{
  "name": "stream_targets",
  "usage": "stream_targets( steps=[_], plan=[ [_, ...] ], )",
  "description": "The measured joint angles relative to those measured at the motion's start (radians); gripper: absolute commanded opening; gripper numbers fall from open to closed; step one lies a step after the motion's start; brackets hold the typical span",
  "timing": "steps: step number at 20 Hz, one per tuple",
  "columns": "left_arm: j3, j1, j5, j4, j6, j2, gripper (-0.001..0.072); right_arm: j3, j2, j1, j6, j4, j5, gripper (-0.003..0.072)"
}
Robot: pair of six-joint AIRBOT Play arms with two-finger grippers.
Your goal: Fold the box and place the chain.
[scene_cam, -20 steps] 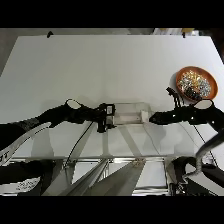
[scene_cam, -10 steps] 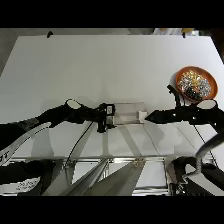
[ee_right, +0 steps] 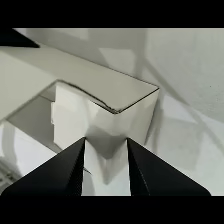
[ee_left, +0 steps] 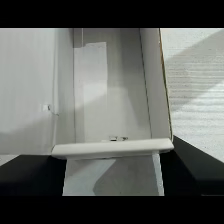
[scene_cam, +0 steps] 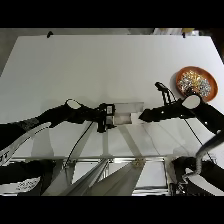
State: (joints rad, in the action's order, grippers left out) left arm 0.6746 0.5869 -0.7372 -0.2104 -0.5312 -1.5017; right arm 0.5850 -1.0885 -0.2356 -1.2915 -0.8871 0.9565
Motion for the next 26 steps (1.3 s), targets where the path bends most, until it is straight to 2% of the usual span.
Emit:
stream_targets(
  steps=[5, 8, 13, 16, 19, 21, 22, 23, 26],
  plan=[
    [0.000, 0.000, 0.000, 0.000, 0.000, 0.000, 0.0394, 0.082, -0.013, -0.159, -0.340, -0.259, -0.035, 0.0288],
    [0.000, 0.000, 0.000, 0.000, 0.000, 0.000, 0.0394, 0.130, -0.051, -0.230, -0.521, -0.378, -0.016, 0.0287],
    [0.000, 0.000, 0.000, 0.000, 0.000, 0.000, 0.0394, 0.215, -0.174, -0.326, -0.711, -0.520, 0.064, 0.0289],
    [0.000, 0.000, 0.000, 0.000, 0.000, 0.000, 0.0394, 0.237, -0.215, -0.352, -0.778, -0.563, 0.070, 0.0283],
    [0.000, 0.000, 0.000, 0.000, 0.000, 0.000, 0.0394, 0.246, -0.240, -0.362, -0.808, -0.595, 0.061, 0.0230],
    [0.000, 0.000, 0.000, 0.000, 0.000, 0.000, 0.0394, 0.248, -0.256, -0.365, -0.819, -0.607, 0.056, 0.0151],
    [0.000, 0.000, 0.000, 0.000, 0.000, 0.000, 0.0394, 0.248, -0.262, -0.365, -0.822, -0.613, 0.055, 0.0065],
    [0.000, 0.000, 0.000, 0.000, 0.000, 0.000, 0.0394, 0.249, -0.266, -0.366, -0.824, -0.621, 0.058, 0.0012],
    [0.000, 0.000, -0.001, 0.000, 0.000, 0.000, 0.0394, 0.251, -0.272, -0.367, -0.827, -0.621, 0.058, 0.0012]
  ],
)
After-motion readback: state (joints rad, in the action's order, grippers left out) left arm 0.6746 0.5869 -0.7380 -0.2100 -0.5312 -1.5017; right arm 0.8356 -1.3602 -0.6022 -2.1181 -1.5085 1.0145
